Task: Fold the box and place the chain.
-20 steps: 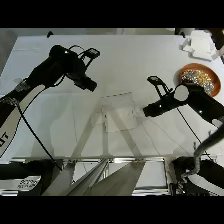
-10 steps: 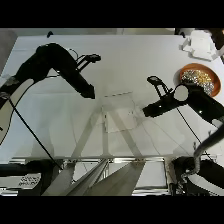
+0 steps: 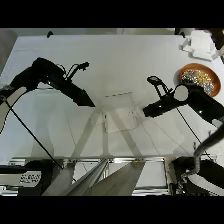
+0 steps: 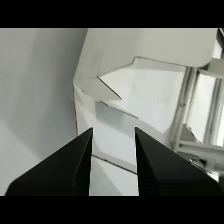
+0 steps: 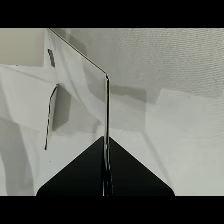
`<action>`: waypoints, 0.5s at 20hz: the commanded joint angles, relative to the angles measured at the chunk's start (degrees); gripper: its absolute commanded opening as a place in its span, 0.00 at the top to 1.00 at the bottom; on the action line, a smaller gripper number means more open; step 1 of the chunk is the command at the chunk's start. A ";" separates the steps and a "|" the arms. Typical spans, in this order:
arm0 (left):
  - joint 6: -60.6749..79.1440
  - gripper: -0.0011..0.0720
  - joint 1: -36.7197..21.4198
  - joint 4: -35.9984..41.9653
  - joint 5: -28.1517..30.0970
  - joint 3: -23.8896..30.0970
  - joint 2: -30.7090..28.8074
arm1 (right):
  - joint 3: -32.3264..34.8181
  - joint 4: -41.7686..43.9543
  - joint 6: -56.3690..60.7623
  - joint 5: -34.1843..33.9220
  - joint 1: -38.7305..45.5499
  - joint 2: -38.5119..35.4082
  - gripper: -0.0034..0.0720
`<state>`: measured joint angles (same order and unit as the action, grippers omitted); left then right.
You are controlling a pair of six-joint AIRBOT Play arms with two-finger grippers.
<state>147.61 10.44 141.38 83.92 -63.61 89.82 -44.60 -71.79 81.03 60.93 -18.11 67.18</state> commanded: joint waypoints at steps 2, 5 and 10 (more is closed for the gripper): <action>8.11 0.48 2.14 2.99 -9.75 2.89 0.00 | 0.02 0.24 0.17 -0.07 -0.04 -0.02 0.92; 8.00 0.29 3.15 2.95 -13.53 2.89 0.00 | 0.02 0.26 0.17 -0.07 -0.04 -0.02 0.92; 7.93 0.29 5.92 2.97 -18.49 2.91 0.00 | 0.02 0.26 0.17 -0.07 -0.04 -0.02 0.92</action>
<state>155.02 14.74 144.22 69.34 -60.84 89.82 -44.60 -71.57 81.19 60.88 -18.09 67.18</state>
